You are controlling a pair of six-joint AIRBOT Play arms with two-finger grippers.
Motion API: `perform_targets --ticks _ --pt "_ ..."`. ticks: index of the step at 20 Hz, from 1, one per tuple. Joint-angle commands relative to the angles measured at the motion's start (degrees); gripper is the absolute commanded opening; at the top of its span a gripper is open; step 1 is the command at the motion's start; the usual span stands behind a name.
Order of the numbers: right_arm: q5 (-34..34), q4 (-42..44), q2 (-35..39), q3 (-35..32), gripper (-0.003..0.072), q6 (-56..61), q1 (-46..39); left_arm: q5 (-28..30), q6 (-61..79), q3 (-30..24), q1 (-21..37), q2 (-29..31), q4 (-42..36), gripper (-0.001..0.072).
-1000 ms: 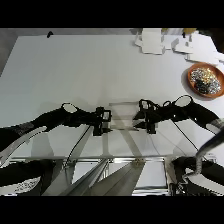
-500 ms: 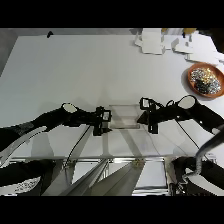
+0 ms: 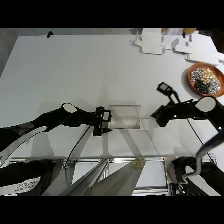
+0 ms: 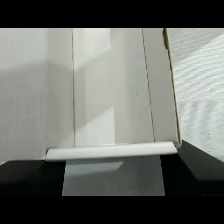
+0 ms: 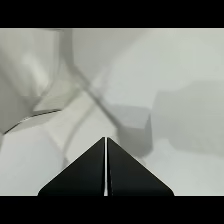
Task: Fold the box and place the chain.
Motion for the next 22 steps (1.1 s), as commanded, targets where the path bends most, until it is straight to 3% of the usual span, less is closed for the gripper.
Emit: perform_targets --ticks 1,5,8,17,21,22 --pt "-0.48 -1.05 1.22 -1.42 0.0011 15.87 -9.05 0.02 0.0 -0.02 0.0 0.04 0.0 0.021" --pt "-1.44 -0.46 0.39 -7.82 0.0011 21.79 -11.93 0.0 0.0 -0.02 0.0 0.04 0.0 0.021" --pt "-1.75 4.72 -2.89 -11.06 0.0011 21.24 -11.85 0.02 0.0 -0.02 -0.02 0.04 0.0 0.021" --pt "-4.2 22.38 -9.35 -11.52 0.0011 12.83 -2.05 0.0 0.0 -0.02 -0.02 0.04 0.0 0.021" --pt "-1.92 22.62 -7.04 -11.43 0.0013 12.39 -2.05 0.02 0.0 -0.02 -0.02 0.04 0.0 0.021" --pt "-1.42 22.8 -6.23 -11.43 0.0055 12.41 -2.05 0.02 0.0 -0.02 -0.02 0.04 0.0 0.021"
